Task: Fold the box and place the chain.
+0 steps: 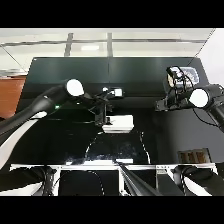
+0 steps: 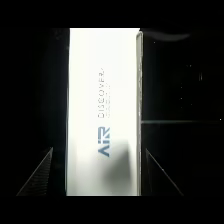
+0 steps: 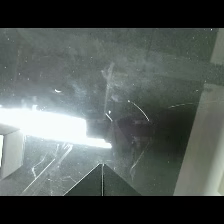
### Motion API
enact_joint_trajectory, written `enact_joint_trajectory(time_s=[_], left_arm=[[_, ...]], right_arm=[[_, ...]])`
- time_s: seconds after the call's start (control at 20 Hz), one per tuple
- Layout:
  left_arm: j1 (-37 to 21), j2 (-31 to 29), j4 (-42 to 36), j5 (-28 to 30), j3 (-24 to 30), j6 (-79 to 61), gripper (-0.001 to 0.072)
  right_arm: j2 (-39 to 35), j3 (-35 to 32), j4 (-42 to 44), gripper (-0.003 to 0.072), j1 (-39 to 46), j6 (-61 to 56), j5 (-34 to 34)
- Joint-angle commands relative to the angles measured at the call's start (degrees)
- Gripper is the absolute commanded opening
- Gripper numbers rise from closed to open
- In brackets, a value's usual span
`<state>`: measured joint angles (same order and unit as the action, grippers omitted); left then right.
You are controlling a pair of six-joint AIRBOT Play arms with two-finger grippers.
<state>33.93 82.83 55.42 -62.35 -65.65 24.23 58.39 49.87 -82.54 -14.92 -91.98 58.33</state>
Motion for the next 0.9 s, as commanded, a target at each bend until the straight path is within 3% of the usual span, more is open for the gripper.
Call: enact_joint_trajectory(time_s=[0.0, 0.55, 0.85], left_arm=[[3.5, 6.1, 5.2, -3.0, -6.2, 8.5, 0.0714], [6.2, 7.6, 5.2, -3.8, -6.6, 8.7, 0.0715], [7.9, 7.6, 6.2, 0.8, -6.6, 10.2, 0.0714]], right_arm=[[0.0, 0.0, 0.0, 0.0015, 0.0, 0.0, -0.3], [0.0, 0.0, 0.0, 0.0015, 0.0, 0.0, -0.3], [0.0, 0.0, 0.0, 0.0015, 0.0, 0.0, -0.3]])
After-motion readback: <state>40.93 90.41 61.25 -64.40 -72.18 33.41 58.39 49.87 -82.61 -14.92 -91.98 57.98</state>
